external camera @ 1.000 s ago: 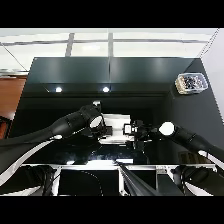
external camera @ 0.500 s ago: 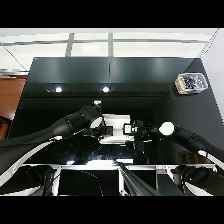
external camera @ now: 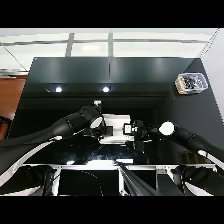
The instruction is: Fold the box and place the chain.
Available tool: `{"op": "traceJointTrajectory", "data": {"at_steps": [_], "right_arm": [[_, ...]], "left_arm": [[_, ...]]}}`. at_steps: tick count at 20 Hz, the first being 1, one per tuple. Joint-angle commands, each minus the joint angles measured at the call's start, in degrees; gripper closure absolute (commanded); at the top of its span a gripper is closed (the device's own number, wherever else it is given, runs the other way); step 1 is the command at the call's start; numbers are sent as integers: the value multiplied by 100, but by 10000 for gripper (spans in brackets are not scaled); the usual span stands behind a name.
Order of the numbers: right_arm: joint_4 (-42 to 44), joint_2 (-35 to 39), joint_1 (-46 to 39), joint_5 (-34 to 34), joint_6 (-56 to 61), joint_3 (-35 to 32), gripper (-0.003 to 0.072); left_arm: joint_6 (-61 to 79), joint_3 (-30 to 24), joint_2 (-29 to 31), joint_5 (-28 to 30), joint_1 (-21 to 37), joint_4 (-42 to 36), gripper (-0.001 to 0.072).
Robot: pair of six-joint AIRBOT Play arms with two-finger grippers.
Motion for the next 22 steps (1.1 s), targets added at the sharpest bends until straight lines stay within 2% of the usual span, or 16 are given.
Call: {"op": "traceJointTrajectory", "data": {"at_steps": [1,5,6,7,8,12,16,22], "right_arm": [[7,2,7,31,2,2,645],[4,2,7,4,2,2,642],[9,2,7,-15,4,2,517],[57,9,4,-22,31,7,211],[140,39,4,-17,70,7,87],[-42,522,2,175,424,33,88],[-942,1104,-85,378,872,39,91],[-1088,1165,-76,334,468,39,92]], "left_arm": [[0,0,-4,-31,9,-33,687],[11,0,-4,-188,11,-26,688],[11,0,-4,-197,11,-26,688],[9,0,-4,-195,13,-26,689],[9,0,-4,-195,17,-15,689],[11,2,7,-254,20,20,689],[26,2,7,-302,20,81,689],[24,0,7,-295,20,144,688]]}}
